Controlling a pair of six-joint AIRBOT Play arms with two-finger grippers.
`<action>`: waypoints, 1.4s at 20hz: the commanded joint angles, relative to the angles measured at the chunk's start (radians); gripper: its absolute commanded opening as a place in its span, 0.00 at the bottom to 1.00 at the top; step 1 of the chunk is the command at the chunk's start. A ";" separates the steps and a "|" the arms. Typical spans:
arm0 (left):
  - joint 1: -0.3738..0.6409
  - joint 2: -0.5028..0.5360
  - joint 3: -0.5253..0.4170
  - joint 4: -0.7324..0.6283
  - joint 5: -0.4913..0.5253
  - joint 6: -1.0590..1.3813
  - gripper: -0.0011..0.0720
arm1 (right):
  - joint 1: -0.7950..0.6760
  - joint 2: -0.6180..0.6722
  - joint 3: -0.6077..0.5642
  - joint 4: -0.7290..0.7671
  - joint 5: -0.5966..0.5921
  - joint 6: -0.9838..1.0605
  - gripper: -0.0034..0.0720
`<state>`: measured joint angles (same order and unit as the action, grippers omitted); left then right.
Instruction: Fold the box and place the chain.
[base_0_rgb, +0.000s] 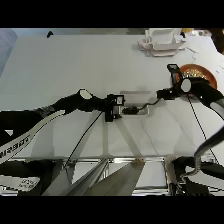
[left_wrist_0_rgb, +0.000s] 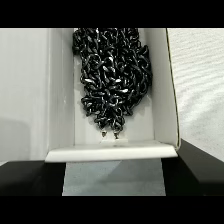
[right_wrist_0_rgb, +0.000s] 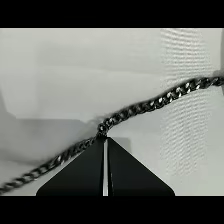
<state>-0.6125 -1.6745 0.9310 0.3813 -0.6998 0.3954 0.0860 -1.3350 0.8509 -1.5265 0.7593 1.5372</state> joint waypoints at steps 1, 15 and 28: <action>0.000 0.001 0.000 0.000 0.000 0.000 0.13 | 0.000 0.127 0.001 0.004 0.052 -0.020 0.07; 0.000 0.001 -0.001 0.000 0.000 0.000 0.13 | 0.002 0.718 -0.004 0.643 0.326 -0.318 0.07; 0.000 0.001 -0.001 0.000 0.000 0.000 0.13 | 0.179 0.440 -0.123 0.657 0.101 -0.402 0.07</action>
<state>-0.6125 -1.6745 0.9310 0.3813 -0.6998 0.3954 0.2516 -0.8009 0.7368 -0.8650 0.8852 1.1458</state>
